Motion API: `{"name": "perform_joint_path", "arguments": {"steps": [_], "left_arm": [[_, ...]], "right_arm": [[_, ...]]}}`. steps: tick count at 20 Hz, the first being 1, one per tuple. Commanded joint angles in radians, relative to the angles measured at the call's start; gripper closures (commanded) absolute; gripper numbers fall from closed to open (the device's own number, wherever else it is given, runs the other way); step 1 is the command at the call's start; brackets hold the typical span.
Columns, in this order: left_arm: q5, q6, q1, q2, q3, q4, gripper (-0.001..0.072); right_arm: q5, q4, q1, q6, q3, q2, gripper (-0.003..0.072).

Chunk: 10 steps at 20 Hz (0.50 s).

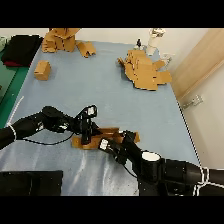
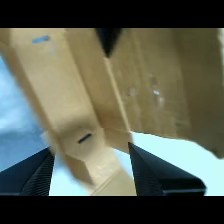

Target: Fold the box.

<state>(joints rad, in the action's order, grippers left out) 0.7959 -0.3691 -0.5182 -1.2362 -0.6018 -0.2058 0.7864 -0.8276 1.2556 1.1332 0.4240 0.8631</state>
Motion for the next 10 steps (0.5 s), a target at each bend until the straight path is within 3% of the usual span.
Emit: {"name": "perform_joint_path", "arguments": {"steps": [1, 6, 10], "left_arm": [[0.000, 0.000, 0.000, 0.001, -0.001, 0.000, 0.0697], [0.000, 0.000, 0.000, 0.001, -0.001, 0.000, 0.0697], [0.000, 0.000, 0.000, 0.001, -0.001, 0.000, 0.0697]], "right_arm": [[-0.030, 0.018, -0.056, -0.003, -0.002, -0.005, -0.0030], [-0.185, -0.005, -0.135, 0.111, -0.051, -0.071, -0.0030], [-0.229, -0.165, -0.185, 0.318, -0.067, -0.097, -0.0030]]}}
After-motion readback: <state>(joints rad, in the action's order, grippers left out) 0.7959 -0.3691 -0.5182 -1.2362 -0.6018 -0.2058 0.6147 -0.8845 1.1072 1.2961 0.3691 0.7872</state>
